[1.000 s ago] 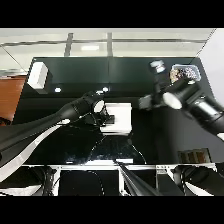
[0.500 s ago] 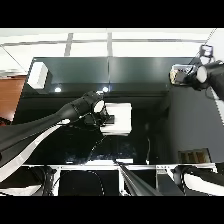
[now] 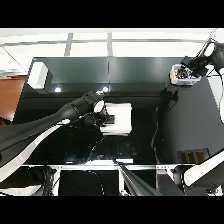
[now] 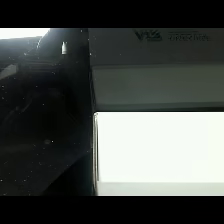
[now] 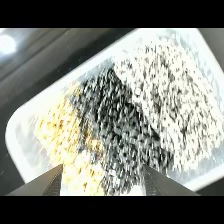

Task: Fold the box and place the chain.

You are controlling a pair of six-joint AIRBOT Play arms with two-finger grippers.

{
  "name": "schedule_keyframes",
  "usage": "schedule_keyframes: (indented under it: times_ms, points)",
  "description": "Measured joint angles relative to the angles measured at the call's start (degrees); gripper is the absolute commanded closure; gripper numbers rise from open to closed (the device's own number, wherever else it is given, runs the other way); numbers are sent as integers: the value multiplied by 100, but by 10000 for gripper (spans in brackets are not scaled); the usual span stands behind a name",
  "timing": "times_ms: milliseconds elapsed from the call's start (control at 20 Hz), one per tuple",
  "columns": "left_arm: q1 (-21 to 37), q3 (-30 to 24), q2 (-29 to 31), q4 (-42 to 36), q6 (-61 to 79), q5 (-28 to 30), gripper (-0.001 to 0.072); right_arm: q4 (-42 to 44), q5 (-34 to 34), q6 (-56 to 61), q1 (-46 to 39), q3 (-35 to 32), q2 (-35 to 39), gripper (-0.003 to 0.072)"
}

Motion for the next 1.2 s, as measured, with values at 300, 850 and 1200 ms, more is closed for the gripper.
schedule_keyframes:
  times_ms: [300, 850, 1200]
  points:
    - [0, 0, 0, -15, -2, 7, 684, -225, -22, -55, -50, 341, -546, 209]
    - [0, 0, 0, -81, 0, 2, 684, -144, 20, -804, -61, 407, 74, 677]
    - [0, 0, 0, -118, 0, 35, 684, 221, -61, -2074, 140, 411, 2068, 678]
